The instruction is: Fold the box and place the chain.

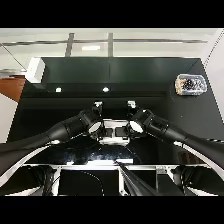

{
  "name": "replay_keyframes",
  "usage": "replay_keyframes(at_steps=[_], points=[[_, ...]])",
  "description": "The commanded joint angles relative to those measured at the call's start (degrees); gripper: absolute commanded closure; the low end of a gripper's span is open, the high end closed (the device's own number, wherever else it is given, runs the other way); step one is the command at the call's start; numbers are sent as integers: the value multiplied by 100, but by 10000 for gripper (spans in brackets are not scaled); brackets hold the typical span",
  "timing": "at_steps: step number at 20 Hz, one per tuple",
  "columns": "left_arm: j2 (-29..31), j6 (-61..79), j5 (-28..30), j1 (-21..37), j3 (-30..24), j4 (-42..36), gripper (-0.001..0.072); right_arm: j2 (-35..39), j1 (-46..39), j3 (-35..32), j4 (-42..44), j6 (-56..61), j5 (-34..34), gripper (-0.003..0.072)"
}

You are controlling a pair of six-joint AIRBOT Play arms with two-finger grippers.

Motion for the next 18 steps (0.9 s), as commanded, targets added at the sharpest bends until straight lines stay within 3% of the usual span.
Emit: replay_keyframes(at_steps=[1,2,15,16,17,18], points=[[-2,-2,11,-2,-2,4,678,-72,11,42,-153,223,87,465],[-2,0,9,-2,-2,4,678,-87,11,42,-149,221,83,510],[-2,-2,15,-2,-2,2,678,-275,11,42,-37,192,-11,513],[-2,0,13,-2,-2,2,678,-275,11,42,-37,190,-9,573],[-2,-2,13,-2,-2,2,678,-275,11,42,-35,192,-15,573],[-2,-2,13,-2,-2,0,678,-275,11,42,-35,192,-11,644]])
